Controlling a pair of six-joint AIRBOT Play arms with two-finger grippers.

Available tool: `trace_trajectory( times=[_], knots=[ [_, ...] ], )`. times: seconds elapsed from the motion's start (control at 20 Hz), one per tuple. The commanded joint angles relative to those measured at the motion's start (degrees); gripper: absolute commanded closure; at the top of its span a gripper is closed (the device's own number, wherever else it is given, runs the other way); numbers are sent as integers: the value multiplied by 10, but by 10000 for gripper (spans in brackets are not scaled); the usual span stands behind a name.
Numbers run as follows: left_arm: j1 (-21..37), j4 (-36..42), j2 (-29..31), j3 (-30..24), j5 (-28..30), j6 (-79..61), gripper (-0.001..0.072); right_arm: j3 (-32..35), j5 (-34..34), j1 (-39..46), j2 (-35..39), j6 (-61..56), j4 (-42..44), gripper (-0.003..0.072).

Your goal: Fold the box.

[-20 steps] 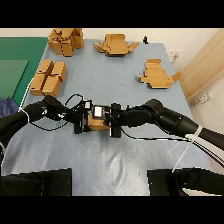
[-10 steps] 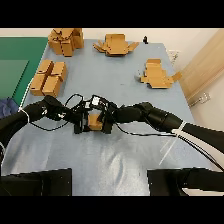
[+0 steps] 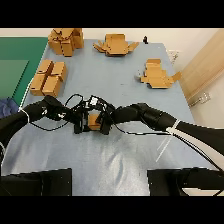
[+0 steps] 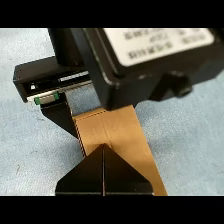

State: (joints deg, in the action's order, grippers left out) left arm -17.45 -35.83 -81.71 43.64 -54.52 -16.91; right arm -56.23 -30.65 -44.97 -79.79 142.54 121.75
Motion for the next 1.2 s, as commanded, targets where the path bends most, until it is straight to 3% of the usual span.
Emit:
trace_trajectory(
  times=[0.0, 0.25, 0.3, 0.35, 0.55, 0.7, 0.8, 0.9, 0.95, 1.15],
  knots=[
    [0, 0, 0, 0, 0, 0, 542, -4, -3, 0, 0, 0, -17, 679],
    [0, 1, 2, 1, 0, 0, 543, -3, 18, 0, 94, -35, -55, 679],
    [0, 2, 4, 3, -1, 1, 546, -3, 15, 0, 121, -76, -93, 679],
    [1, 6, 8, 5, -2, 5, 688, 0, 11, 1, 149, -132, -145, 679],
    [1, 60, 40, 33, 16, 85, 692, 29, -83, 52, 252, -352, -347, 679],
    [7, 60, 85, 77, 103, 216, 695, 69, -91, 97, 316, -377, -381, 679],
    [30, 45, 126, 105, 211, 296, 697, 88, -92, 116, 342, -377, -381, 679],
    [86, -31, 164, 119, 331, 396, 697, 101, -100, 132, 350, -377, -382, 679],
    [136, -59, 174, 122, 348, 442, 697, 104, -107, 139, 350, -377, -382, 679],
    [337, -73, 165, 124, 216, 478, 698, 110, -106, 144, 349, -377, -382, 679]
  ],
)
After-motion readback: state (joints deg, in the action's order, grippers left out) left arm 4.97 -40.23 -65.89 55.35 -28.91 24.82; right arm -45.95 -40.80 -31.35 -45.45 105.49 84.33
